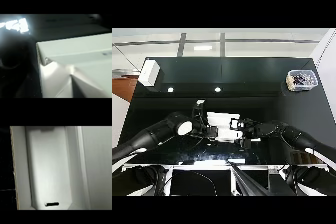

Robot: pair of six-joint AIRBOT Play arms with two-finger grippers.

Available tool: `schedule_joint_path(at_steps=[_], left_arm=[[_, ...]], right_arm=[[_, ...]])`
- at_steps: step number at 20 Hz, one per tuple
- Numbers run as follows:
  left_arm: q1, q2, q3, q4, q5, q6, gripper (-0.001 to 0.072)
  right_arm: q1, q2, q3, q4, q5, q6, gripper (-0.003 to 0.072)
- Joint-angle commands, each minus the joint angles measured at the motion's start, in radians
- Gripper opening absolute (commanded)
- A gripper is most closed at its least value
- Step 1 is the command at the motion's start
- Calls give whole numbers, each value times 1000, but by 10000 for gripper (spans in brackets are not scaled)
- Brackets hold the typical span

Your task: Fold the box and place the chain.

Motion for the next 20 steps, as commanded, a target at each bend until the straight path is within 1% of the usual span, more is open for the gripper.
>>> schedule_joint_path(at_steps=[1,3,10,15,17,18,19,20], left_arm=[[-39,-92,68,108,-105,-106,487],[-44,-102,80,136,-116,-154,487],[-44,-103,111,131,-89,-192,487],[-44,-106,111,136,-74,-232,481],[-46,-119,113,135,-77,-241,350],[-50,-128,119,138,-88,-242,348],[-55,-137,128,138,-96,-242,328],[-62,-142,138,143,-97,-242,269]], right_arm=[[0,0,-1,0,-11,2,240],[0,0,-1,0,-10,2,240],[0,0,-1,0,-10,1,240],[0,0,-1,0,-10,1,240],[0,0,-1,0,-10,1,240],[0,0,-1,0,-10,1,240],[0,0,-1,0,-10,1,240],[0,0,-1,0,-10,1,240]])
